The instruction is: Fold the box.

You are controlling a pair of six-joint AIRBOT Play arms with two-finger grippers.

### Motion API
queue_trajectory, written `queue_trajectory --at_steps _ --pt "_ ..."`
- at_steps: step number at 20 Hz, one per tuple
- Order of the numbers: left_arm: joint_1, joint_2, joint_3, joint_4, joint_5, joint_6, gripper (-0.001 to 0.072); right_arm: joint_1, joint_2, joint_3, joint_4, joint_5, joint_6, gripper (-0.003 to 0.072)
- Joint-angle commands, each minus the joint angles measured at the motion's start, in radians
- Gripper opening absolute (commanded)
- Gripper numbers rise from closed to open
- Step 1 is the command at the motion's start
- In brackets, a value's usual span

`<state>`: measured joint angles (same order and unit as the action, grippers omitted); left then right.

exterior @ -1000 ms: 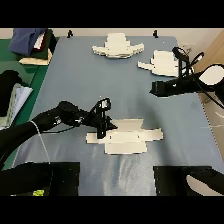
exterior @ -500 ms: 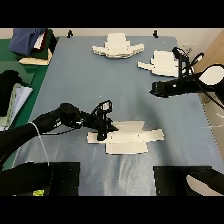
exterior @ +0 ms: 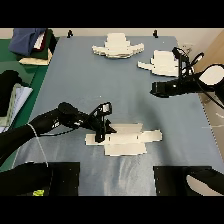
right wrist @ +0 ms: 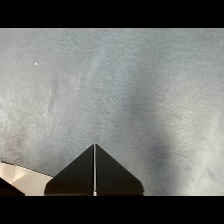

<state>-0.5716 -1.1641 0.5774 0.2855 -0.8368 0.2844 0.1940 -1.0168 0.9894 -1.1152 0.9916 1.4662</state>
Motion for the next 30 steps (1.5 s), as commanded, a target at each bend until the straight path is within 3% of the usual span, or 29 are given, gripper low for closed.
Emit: queue_trajectory --at_steps 1,6,13,21,30 --pt "0.0 -0.004 0.001 0.008 -0.001 0.019 0.0017 0.001 0.0 0.0 -0.005 0.0 0.0 0.0015" --pt "0.0 -0.004 0.008 0.007 -0.004 0.056 0.0017 0.001 0.0 0.0 -0.005 -0.001 0.0 0.0015" --pt "0.067 0.005 0.059 0.005 -0.116 -0.024 0.0017 0.001 0.0 0.0 -0.008 -0.001 0.0 0.0015" --pt "0.084 0.005 0.026 -0.001 -0.052 -0.05 0.0016 0.001 0.0 0.0 -0.007 -0.003 0.0 0.0015" --pt "-0.024 0.005 -0.024 0.005 0.029 -0.071 0.0017 0.001 0.0 0.0 -0.008 -0.002 -0.01 0.0015"
